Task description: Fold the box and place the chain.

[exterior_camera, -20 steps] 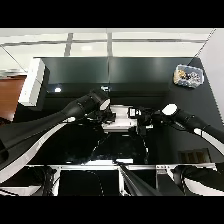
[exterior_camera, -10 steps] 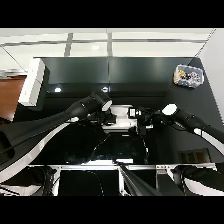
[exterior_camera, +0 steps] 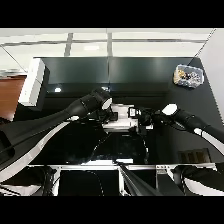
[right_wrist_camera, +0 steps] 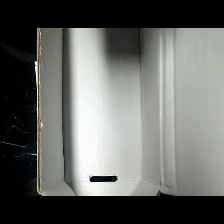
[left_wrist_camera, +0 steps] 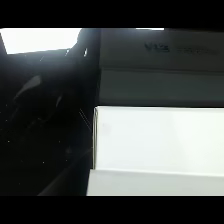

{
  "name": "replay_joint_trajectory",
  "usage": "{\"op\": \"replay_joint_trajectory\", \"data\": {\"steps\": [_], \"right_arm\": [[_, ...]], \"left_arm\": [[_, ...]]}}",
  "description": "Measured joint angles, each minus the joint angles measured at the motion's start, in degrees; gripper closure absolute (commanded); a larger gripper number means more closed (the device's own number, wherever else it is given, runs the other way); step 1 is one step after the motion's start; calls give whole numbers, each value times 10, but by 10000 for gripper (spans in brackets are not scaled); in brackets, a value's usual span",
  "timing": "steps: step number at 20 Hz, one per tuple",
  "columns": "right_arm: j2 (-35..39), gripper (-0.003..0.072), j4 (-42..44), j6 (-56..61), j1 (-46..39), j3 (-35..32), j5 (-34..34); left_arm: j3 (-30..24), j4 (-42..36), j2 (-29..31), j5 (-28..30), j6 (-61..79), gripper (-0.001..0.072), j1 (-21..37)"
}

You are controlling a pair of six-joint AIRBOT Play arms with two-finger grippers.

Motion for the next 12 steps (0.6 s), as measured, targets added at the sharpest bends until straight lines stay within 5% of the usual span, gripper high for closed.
{"op": "replay_joint_trajectory", "data": {"steps": [1, 2, 3, 4, 12], "right_arm": [[0, 558, 0, 0, 0, 0, 0], [0, 557, 0, 0, 0, 0, 0], [0, 557, 0, -1, 0, 0, 0], [0, 557, -1, -2, 0, 0, 0], [0, 557, -1, -1, 0, 0, 0]], "left_arm": [[0, -1, 0, 1, 0, 677, 0], [0, -2, 0, 2, 1, 593, 0], [0, -4, 0, 4, 2, 378, 0], [0, -12, -1, 14, 2, 242, -1], [0, -10, -1, 3, 2, 252, 8]]}}
